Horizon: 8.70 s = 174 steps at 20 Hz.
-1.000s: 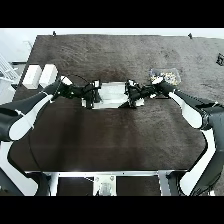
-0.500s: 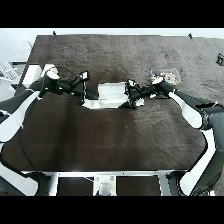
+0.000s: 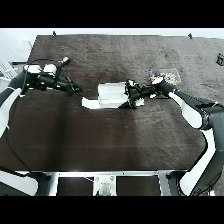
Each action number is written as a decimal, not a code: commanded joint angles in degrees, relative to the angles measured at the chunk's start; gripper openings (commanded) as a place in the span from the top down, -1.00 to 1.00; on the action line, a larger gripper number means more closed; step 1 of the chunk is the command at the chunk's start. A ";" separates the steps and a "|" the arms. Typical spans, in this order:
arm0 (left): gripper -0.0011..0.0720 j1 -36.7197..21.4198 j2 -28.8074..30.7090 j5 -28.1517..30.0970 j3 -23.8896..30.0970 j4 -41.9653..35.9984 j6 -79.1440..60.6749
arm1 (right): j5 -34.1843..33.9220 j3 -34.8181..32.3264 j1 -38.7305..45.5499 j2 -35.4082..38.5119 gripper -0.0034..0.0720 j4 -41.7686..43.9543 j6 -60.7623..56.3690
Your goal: Fold the box and place the chain.
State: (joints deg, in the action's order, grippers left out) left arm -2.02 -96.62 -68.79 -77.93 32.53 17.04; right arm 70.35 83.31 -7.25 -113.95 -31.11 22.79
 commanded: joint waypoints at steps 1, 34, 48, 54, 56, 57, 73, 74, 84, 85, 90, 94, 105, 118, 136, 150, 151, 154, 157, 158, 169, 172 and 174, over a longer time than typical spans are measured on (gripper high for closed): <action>0.93 -4.63 0.20 -0.66 0.02 1.25 20.70 | 0.02 0.00 -0.04 0.00 -0.66 0.02 -0.02; 0.25 7.48 -8.72 0.52 4.66 -10.86 27.80 | 0.02 0.00 -0.04 0.00 -0.66 0.02 -0.02; 0.09 7.48 -8.72 -3.34 2.78 -12.70 26.08 | 0.00 0.00 -0.04 0.00 -0.66 0.02 -0.02; 0.09 7.50 -8.72 -1.40 2.75 -12.50 27.91 | 0.02 0.00 -0.04 0.00 -0.66 0.02 -0.02; 0.08 7.48 -8.72 -1.01 2.75 -11.98 28.24 | 0.00 0.00 -0.04 0.00 -0.66 0.02 -0.02; 0.08 7.48 -8.72 -0.63 2.75 -11.98 29.16 | 0.00 0.00 -0.04 0.00 -0.66 0.02 -0.02; 0.08 7.78 -8.72 0.28 2.75 -13.27 36.89 | 0.00 0.00 -0.04 0.00 -0.66 0.02 -0.02; 0.08 8.17 -8.72 0.46 2.75 -13.25 38.03 | 0.00 0.02 -0.04 0.00 -0.66 0.02 -0.02; 0.08 11.19 -7.26 4.11 2.73 -9.16 45.70 | 0.02 0.00 -0.04 0.00 -0.66 0.02 -0.02; 0.08 11.67 -7.06 4.55 2.69 -8.31 46.21 | 0.02 0.00 -0.04 0.00 -0.66 0.02 -0.02; 0.08 13.79 -7.06 5.35 -0.15 -2.08 51.69 | 0.00 0.00 -0.04 0.00 -0.66 0.02 -0.02; 0.08 15.67 -7.06 5.38 -3.41 3.41 57.94 | 0.00 0.00 -0.04 0.00 -0.66 0.02 -0.02; 0.08 21.55 -7.10 8.74 -9.75 23.58 74.53 | 0.00 0.00 -0.04 0.00 -0.66 0.02 -0.02; 0.08 26.67 -9.18 5.16 -16.26 36.54 87.25 | 0.02 0.00 -0.04 0.00 -0.66 0.02 -0.02; 0.09 31.61 -18.32 -9.86 -30.34 47.36 95.67 | 0.02 0.00 -0.04 0.00 -0.66 0.02 -0.02; 0.62 32.41 -21.73 -12.70 -35.34 51.19 94.99 | 0.02 0.00 -0.04 0.00 -0.66 0.02 -0.02; 0.62 32.41 -21.73 -12.66 -35.34 51.19 94.92 | 0.02 0.00 -0.04 0.00 -0.66 0.02 -0.02; 0.69 32.41 -21.73 -12.39 -35.34 51.30 94.27 | 0.02 0.00 -0.04 0.00 -0.66 0.02 -0.02; 0.89 32.41 -21.73 -11.89 -35.34 51.30 93.88 | 0.02 0.00 -0.04 0.00 -0.66 0.02 -0.02; 0.91 32.41 -21.73 -11.72 -35.34 51.30 93.77 | 0.02 0.00 -0.04 0.00 -0.66 0.02 -0.02; -0.45 32.41 -21.59 -12.46 -36.57 50.31 93.94 | 0.02 0.00 -0.04 0.00 -0.66 0.02 -0.02; -0.45 32.39 -21.57 -15.69 -38.25 49.72 93.31 | 0.02 0.00 -0.04 0.00 -0.66 0.02 -0.02; -0.45 32.41 -20.83 -18.49 -38.77 49.62 90.62 | 0.02 0.00 -0.04 0.00 -0.66 0.02 -0.02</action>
State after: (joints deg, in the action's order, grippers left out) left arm 30.39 -118.02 -83.79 -115.72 82.65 110.30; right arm 70.28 83.31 -7.25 -113.95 -31.09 22.83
